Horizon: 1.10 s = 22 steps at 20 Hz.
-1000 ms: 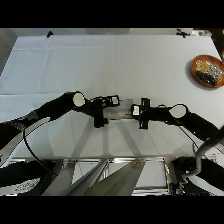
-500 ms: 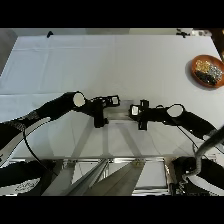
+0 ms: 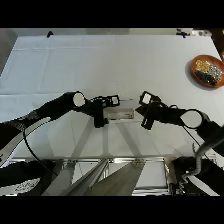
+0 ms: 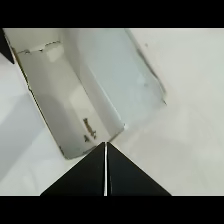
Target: Fold the box and place the chain.
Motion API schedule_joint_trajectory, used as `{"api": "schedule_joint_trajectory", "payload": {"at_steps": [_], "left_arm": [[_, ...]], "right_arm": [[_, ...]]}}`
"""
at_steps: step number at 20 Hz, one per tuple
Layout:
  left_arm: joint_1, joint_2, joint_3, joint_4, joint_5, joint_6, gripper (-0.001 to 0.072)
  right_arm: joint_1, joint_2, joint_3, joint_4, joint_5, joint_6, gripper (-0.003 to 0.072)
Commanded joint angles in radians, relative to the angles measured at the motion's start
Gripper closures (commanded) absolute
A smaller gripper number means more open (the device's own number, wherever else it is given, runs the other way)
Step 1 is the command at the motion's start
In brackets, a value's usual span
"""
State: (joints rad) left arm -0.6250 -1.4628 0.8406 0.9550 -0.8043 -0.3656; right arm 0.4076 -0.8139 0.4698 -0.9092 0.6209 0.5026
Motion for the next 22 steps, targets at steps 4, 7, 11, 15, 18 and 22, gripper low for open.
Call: {"api": "schedule_joint_trajectory", "payload": {"at_steps": [4,7,11,15,18,22], "left_arm": [[0.0,0.001,0.0,0.001,0.0,0.002,0.0362],[0.0,0.001,0.0,0.0,0.0,0.002,0.0362],[0.0,0.001,0.0,0.0,0.0,0.002,0.0362],[0.0,0.001,0.0,0.0,0.0,0.002,0.0362],[0.0,0.001,0.0,0.0,0.0,0.002,0.0362],[0.0,0.001,0.0,-0.001,0.0,0.002,0.0362]], "right_arm": [[-0.244,0.136,0.068,-0.335,0.483,0.639,0.068],[-0.454,0.127,0.092,-0.145,0.481,0.554,0.0681],[-0.724,-0.029,0.092,0.032,0.483,0.48,0.0682],[-0.771,-0.307,0.092,0.184,0.542,0.41,0.068],[-0.716,-0.446,0.092,0.245,0.527,0.377,0.0676],[-0.606,-0.493,0.092,0.244,0.463,0.369,0.0676]]}}
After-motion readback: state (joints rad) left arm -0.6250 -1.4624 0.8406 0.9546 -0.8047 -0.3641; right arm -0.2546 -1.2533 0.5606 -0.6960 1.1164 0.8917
